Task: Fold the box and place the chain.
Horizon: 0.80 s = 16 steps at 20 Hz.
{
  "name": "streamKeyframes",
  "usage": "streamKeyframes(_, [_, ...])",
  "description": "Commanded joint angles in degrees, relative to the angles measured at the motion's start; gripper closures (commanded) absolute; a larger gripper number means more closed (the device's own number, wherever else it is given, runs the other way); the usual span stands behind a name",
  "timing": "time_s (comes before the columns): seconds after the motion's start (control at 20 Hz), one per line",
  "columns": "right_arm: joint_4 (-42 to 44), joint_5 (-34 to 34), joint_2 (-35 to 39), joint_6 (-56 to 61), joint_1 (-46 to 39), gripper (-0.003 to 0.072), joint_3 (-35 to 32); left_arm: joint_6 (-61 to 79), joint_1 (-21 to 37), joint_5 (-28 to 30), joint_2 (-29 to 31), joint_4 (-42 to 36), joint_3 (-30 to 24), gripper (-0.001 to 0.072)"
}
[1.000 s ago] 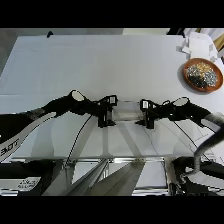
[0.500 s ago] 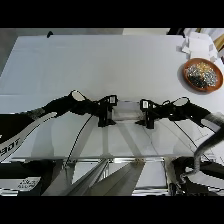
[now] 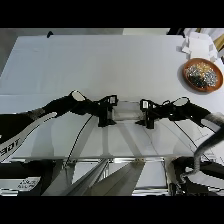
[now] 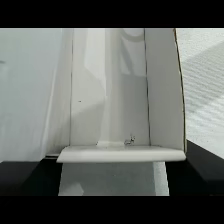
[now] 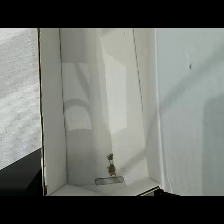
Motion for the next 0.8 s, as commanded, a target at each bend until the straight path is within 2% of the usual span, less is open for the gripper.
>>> streamKeyframes(0.0, [0.02, 0.0, -0.02, 0.04, 0.04, 0.0346, 0.02, 0.0, -0.04, 0.02, 0.0, 0.0, -0.04, 0.0457])
streamKeyframes(0.75, [0.2, -0.66, -0.02, -0.42, 0.04, 0.0347, 0.02, 0.0, -0.04, 0.02, 0.0, 0.0, -0.04, 0.0457])
